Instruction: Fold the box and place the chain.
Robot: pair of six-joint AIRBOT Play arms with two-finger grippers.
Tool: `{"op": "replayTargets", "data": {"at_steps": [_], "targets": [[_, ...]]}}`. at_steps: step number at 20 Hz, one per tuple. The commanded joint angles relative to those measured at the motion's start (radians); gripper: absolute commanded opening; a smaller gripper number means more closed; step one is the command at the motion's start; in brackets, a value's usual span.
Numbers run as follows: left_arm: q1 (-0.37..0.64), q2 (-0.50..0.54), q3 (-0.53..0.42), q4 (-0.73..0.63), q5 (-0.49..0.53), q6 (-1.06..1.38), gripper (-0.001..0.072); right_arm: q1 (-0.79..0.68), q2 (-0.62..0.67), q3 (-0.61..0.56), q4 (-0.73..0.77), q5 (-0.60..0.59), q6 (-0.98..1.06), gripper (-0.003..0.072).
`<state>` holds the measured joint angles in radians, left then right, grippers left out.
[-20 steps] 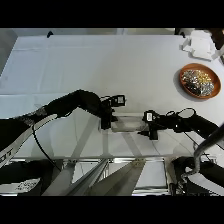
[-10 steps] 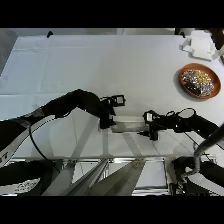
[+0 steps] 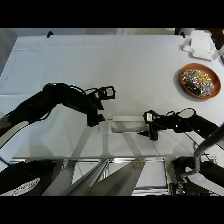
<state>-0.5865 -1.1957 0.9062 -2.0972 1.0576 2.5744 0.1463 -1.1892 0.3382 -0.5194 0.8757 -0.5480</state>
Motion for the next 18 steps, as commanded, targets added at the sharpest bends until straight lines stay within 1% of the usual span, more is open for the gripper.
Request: {"op": "replayTargets", "data": {"at_steps": [1,2,4,5,8,9,10,11,12,15,18], "targets": [[0.004,0.142,0.001,-0.018,0.076,-0.104,0.0075,0.0,0.001,0.0,0.001,0.0,0.0,0.0432],[-0.002,0.172,0.001,-0.079,0.086,-0.103,0.0005,0.0,0.001,0.0,0.001,0.0,0.0,0.0432],[-0.045,0.195,0.0,-0.141,0.103,-0.103,0.0007,0.0,0.001,0.0,0.001,0.0,0.0,0.0432],[-0.084,0.192,0.0,-0.159,0.102,-0.103,0.0007,0.0,0.001,0.0,0.001,0.0,0.0,0.0432],[-0.227,0.15,0.0,-0.249,0.077,-0.087,0.0007,0.0,0.001,0.0,0.001,0.0,0.0,0.0432],[-0.285,0.128,0.0,-0.259,0.045,-0.085,0.0007,0.0,0.001,0.0,0.001,0.0,0.0,0.0432],[-0.333,0.106,0.0,-0.254,-0.002,-0.086,0.0007,0.0,0.001,0.0,0.001,0.0,0.0,0.0432],[-0.371,0.08,0.0,-0.243,-0.071,-0.088,0.0007,0.0,0.001,0.0,0.001,0.0,0.0,0.0432],[-0.389,0.055,0.0,-0.241,-0.141,-0.088,0.0006,0.0,0.001,0.0,0.001,0.0,0.0,0.0432],[-0.374,-0.029,0.0,-0.239,-0.369,-0.13,0.0006,0.0,0.001,0.0,0.001,0.0,0.0,0.0432],[-0.325,-0.105,0.0,-0.214,-0.511,-0.221,0.0002,0.0,0.001,0.0,0.001,0.0,0.0,0.0432]]}}
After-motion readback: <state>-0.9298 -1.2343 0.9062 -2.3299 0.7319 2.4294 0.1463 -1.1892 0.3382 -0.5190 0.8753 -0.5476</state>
